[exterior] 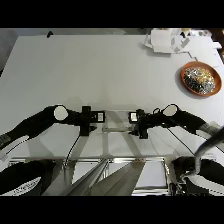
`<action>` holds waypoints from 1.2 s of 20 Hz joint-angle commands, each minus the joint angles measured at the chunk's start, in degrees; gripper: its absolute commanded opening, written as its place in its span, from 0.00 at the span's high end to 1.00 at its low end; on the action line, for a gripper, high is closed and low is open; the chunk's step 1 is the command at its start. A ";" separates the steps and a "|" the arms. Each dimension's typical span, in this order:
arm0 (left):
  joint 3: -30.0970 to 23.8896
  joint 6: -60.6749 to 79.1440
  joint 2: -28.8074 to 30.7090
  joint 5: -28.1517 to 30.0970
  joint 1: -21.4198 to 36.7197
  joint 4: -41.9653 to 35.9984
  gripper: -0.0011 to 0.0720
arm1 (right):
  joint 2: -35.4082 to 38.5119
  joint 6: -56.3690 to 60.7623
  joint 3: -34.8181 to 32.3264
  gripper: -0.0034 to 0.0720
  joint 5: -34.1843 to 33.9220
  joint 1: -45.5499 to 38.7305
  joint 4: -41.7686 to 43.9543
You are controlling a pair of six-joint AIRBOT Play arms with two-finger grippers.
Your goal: Fold the box and place the chain.
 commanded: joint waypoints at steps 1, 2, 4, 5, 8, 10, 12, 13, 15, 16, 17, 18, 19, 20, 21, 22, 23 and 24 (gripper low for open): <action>-0.02 3.43 -0.66 0.61 -0.92 -3.34 0.42 | 0.04 0.02 -0.02 0.42 0.00 0.04 0.02; -0.04 3.41 -0.66 0.52 -1.27 -3.63 0.42 | 0.04 0.02 -0.02 0.42 0.00 0.04 0.02; -0.02 3.39 -0.66 0.09 -2.16 -5.27 0.42 | 0.04 0.02 -0.02 0.42 0.00 0.04 0.02; -0.02 3.39 -0.68 -0.15 -2.69 -5.77 0.42 | 0.04 0.02 -0.02 0.42 0.00 0.04 0.02; -0.04 3.37 -0.68 -0.33 -3.89 -6.97 0.47 | 0.04 0.02 -0.02 0.42 0.00 0.04 0.02; -0.02 3.37 -0.68 -0.31 -3.89 -8.35 0.66 | 0.04 0.02 -0.02 0.42 0.00 0.04 0.02; -0.02 3.37 -0.68 -0.22 -3.87 -8.39 0.66 | 0.04 0.02 -0.02 0.42 0.00 0.04 0.02; -0.02 3.37 -0.68 -0.20 -3.89 -8.39 0.66 | 0.04 0.02 -0.02 0.42 0.00 0.04 0.02; -0.02 3.37 -0.68 0.46 -3.89 -8.41 0.70 | 0.04 0.02 -0.02 0.42 0.00 0.04 0.02; -0.02 3.37 -0.68 0.94 -3.89 -8.50 0.72 | 0.04 0.02 -0.02 0.42 0.00 0.04 0.02; -0.02 3.37 -0.68 1.51 -3.89 -8.87 0.72 | 0.04 0.02 -0.02 0.42 0.00 0.04 0.02; -0.02 3.37 -0.70 2.01 -3.98 -9.81 0.72 | 0.04 0.02 -0.02 0.42 0.00 0.04 0.02; -0.02 3.37 -0.70 2.64 -4.31 -10.62 0.72 | 0.04 0.02 -0.02 0.42 0.00 0.04 0.02; -0.02 3.37 -0.72 3.15 -4.76 -11.21 0.72 | 0.04 0.02 -0.02 0.42 0.00 0.04 0.02; -0.02 3.37 -0.74 3.56 -5.44 -11.67 0.72 | 0.04 0.02 -0.02 0.42 0.00 0.04 0.02; -0.02 3.37 -0.76 4.00 -6.08 -12.28 0.72 | 0.04 0.02 -0.02 0.42 0.00 0.04 0.02; -0.02 3.37 -0.83 4.44 -6.69 -12.70 0.71 | 0.04 0.02 -0.02 0.42 0.00 0.04 0.02; -0.02 3.34 -1.16 4.55 -7.26 -13.35 0.69 | 0.04 0.02 -0.02 0.42 0.00 0.04 0.02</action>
